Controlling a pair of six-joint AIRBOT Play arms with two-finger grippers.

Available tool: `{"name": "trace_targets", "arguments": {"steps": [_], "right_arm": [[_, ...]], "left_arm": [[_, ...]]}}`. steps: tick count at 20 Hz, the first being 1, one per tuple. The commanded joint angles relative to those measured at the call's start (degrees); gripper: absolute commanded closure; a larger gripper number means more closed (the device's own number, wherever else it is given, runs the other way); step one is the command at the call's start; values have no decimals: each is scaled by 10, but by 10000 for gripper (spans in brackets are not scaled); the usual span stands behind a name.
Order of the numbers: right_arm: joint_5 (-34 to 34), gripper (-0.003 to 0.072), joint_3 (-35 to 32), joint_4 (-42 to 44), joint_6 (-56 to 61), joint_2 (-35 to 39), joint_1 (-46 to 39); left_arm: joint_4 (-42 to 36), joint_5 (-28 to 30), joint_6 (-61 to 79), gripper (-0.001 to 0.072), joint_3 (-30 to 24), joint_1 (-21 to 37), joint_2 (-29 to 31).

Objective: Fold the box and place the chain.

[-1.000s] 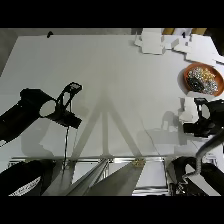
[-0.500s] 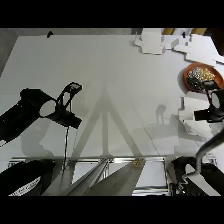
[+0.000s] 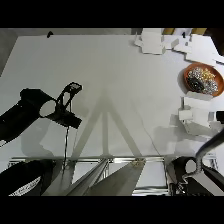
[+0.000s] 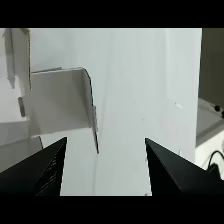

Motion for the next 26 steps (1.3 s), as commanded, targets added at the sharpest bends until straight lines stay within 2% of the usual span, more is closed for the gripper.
{"name": "trace_targets", "arguments": {"steps": [1,3,4,5,7,9,11,14,16,20,23,26], "right_arm": [[-32,168,1,5,-12,-37,-29],[-37,184,1,3,-12,-64,-29],[-34,232,1,2,-9,-81,-29],[-31,248,1,2,1,-94,-30],[-33,368,1,2,29,-115,-30],[-22,552,1,3,46,-122,-30],[9,661,1,3,41,-117,-25],[30,665,1,8,33,-74,19],[38,665,1,43,9,-25,70],[41,666,-15,223,-19,101,170],[21,666,-80,367,-19,214,249],[-25,666,-155,453,4,322,341]], "left_arm": [[0,0,0,700,0,0,0],[0,0,0,700,0,0,0],[0,0,0,700,0,0,0],[0,0,0,700,0,0,0],[0,0,0,700,0,0,0],[0,0,0,700,0,0,0],[0,0,0,700,0,0,0],[0,0,0,700,0,0,0],[0,0,0,700,0,0,0],[0,0,0,700,0,0,0],[0,0,0,700,0,0,0],[0,0,0,700,0,0,0]]}}
